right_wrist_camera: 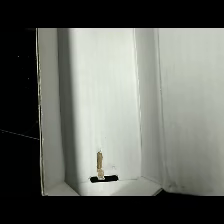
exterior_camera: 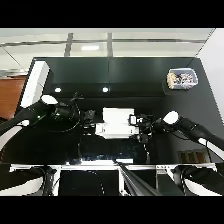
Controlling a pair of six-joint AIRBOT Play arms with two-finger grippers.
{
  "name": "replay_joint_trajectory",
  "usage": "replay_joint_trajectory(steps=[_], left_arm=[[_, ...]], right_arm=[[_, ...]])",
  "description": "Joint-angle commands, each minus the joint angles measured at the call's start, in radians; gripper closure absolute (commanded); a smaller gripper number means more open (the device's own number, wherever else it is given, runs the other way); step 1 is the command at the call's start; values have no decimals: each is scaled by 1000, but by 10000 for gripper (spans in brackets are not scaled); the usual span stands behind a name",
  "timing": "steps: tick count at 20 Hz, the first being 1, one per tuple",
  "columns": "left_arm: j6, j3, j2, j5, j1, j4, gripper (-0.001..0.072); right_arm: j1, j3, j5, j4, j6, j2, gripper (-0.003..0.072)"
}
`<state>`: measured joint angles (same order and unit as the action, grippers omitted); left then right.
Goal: Fold the box and place the chain.
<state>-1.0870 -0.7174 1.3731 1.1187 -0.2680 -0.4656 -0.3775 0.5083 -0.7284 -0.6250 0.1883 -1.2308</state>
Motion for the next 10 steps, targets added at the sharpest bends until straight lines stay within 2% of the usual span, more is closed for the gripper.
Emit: replay_joint_trajectory(steps=[1,8,9,10], left_arm=[[-2,-31,0,0,-45,-57,89],[-21,-62,1,1,-63,-102,79],[-19,-62,1,1,-63,-103,17],[-15,-62,1,0,-61,-105,-11]], right_arm=[[-1,0,0,0,0,0,456],[-1,0,0,0,0,0,456],[-1,0,0,0,0,0,456],[-1,0,0,0,0,0,456]])
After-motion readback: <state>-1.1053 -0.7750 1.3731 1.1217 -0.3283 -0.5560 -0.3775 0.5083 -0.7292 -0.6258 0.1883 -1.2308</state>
